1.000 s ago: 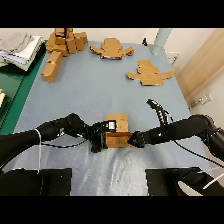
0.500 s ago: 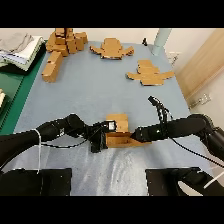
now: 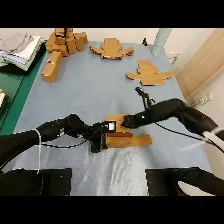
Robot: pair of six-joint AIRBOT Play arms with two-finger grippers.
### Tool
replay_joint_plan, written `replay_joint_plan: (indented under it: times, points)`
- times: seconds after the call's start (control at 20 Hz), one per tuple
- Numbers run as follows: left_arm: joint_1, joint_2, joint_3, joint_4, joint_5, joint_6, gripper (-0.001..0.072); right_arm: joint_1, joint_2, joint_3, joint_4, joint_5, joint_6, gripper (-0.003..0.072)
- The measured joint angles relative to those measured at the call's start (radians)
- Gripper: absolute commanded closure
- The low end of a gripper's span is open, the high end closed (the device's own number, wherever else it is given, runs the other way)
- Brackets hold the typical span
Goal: Fold the box.
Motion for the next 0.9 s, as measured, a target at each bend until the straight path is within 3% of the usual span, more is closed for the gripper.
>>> replay_joint_plan:
  times: [0.35,0.9]
  points:
    - [0.000,0.000,0.000,0.001,0.000,0.000,0.0262,0.000,-0.239,0.073,0.004,0.001,-0.216,0.0682]
    - [0.000,0.000,0.000,0.001,0.000,0.000,0.0262,0.001,-0.279,0.079,-0.008,-0.040,-0.290,0.0682]
